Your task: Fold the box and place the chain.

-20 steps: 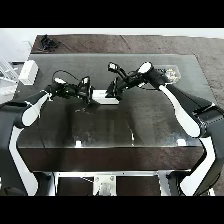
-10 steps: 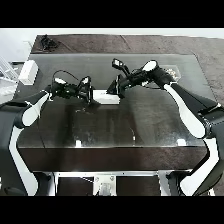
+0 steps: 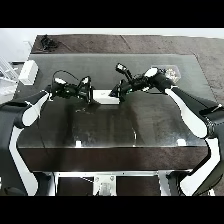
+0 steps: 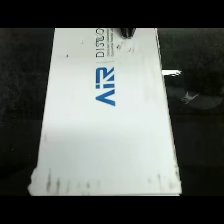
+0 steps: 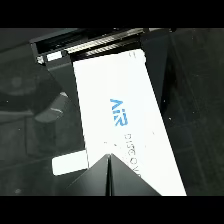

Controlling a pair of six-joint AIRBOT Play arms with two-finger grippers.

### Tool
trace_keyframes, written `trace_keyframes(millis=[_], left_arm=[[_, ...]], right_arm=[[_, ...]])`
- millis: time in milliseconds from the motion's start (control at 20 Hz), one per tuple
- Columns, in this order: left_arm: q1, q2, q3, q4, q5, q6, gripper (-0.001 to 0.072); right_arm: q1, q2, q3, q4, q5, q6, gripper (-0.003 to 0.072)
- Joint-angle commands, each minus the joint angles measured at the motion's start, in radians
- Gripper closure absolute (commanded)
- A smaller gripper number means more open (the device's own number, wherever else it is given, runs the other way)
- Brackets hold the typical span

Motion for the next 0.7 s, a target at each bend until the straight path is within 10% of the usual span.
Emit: trace_keyframes(millis=[0, 650], left_arm=[[0.001, 0.0, 0.0, 0.0, 0.001, 0.0, 0.0354], [0.001, 0.0, 0.0, 0.0, 0.002, 0.0, 0.0354]], right_arm=[[0.009, -0.002, -0.061, -0.023, 0.009, 0.007, 0.0676], [0.007, 0.444, -0.098, 0.04, -0.091, 0.16, 0.0679]])
